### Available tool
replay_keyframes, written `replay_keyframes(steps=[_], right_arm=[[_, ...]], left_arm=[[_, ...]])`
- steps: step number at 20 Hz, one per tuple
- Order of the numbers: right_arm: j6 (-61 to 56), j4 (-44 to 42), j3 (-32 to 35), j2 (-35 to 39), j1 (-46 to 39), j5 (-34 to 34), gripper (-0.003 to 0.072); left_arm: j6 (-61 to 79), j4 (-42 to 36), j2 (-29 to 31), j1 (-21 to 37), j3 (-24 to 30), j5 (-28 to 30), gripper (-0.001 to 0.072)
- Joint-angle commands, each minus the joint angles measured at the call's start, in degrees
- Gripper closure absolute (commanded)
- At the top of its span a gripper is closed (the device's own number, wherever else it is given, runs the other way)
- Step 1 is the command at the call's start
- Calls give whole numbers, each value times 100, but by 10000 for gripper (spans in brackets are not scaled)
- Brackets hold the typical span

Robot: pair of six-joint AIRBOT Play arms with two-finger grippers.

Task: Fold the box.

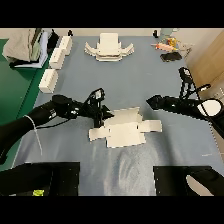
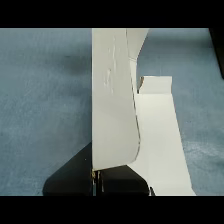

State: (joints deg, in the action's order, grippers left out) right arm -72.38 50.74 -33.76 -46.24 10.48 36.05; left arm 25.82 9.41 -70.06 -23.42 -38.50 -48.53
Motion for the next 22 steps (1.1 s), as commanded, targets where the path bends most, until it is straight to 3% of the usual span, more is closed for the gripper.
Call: replay_keyframes(steps=[1, 13, 17, 22], right_arm=[[-2, 0, -2, 0, -2, -13, 283], [0, 2, -2, 0, -2, -11, 283], [0, 4, -2, -2, -2, -13, 283], [2, 7, -2, -2, -2, -11, 283]], left_arm=[[-737, 203, -199, 334, -409, -485, 693], [-1152, 275, -197, 468, -463, -313, 693], [-1147, 1110, -160, -289, -463, 376, 694], [-1185, 1360, -22, -918, -354, 470, 694]])
